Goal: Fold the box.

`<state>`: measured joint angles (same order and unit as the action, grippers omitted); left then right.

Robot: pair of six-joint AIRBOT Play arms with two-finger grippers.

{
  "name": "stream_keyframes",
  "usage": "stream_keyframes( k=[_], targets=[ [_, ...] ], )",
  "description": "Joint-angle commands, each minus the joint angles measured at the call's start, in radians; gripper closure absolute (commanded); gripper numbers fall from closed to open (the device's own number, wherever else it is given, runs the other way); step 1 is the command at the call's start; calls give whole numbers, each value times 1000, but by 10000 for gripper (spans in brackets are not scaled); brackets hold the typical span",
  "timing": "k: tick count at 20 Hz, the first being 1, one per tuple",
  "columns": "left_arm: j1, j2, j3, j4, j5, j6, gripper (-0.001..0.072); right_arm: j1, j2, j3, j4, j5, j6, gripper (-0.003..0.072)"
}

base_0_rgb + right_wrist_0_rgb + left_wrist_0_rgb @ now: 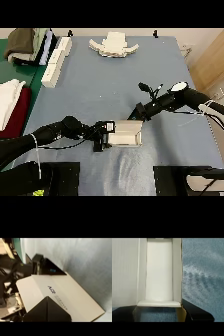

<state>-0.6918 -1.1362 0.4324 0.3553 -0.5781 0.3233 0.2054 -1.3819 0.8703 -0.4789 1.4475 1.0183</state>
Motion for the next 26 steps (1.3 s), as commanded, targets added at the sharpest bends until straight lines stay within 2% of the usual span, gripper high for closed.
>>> stream_keyframes(
  k=[1, 7, 10, 17, 21, 24, 26],
  targets=[
    [0, 0, 1, 0, 0, 0, 246, 79, 88, -43, -119, -30, -47, 679],
    [0, 0, 1, 0, 1, 0, 246, 234, 228, -153, -339, -293, -69, 679],
    [0, 0, 1, 0, 0, 0, 246, 307, 263, -178, -378, -383, -103, 680],
    [0, 0, 1, 0, 0, 0, 247, 454, 427, -182, -459, -462, -122, 680],
    [0, 0, 1, 0, 0, 0, 247, 554, 507, -216, -641, -595, -175, 679],
    [0, 0, 1, 0, 0, 0, 246, 670, 544, -279, -802, -726, -174, 679],
    [0, 0, 1, 0, 0, 0, 246, 737, 570, -328, -855, -800, -174, 679]
  ],
)
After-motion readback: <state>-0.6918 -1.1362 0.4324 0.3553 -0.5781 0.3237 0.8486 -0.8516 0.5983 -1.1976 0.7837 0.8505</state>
